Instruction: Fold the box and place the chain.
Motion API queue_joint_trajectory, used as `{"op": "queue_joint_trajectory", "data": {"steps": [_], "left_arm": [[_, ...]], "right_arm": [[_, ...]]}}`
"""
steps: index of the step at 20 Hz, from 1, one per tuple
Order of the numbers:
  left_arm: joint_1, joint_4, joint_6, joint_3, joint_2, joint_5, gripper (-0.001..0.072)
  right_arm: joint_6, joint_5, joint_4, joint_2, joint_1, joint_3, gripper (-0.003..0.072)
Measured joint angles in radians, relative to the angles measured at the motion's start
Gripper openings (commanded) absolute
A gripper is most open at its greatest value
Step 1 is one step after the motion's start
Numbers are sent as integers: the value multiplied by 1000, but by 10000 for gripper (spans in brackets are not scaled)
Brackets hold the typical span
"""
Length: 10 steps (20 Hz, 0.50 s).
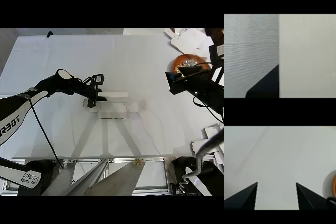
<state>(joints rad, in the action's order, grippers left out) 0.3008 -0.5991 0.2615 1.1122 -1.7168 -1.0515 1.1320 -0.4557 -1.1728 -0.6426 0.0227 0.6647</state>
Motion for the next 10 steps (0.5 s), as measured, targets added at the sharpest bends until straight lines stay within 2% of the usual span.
{"op": "queue_joint_trajectory", "data": {"steps": [2, 5, 10], "left_arm": [[0, 0, 0, 0, 0, 0, 9], [0, 0, 0, 0, 0, 0, 9], [0, 0, 0, 0, 0, 0, 9]], "right_arm": [[-2, 10, 39, 1, 0, 0, 713], [-4, -34, 79, 4, 0, 2, 715], [-110, -240, 126, 8, -4, 3, 715]]}}
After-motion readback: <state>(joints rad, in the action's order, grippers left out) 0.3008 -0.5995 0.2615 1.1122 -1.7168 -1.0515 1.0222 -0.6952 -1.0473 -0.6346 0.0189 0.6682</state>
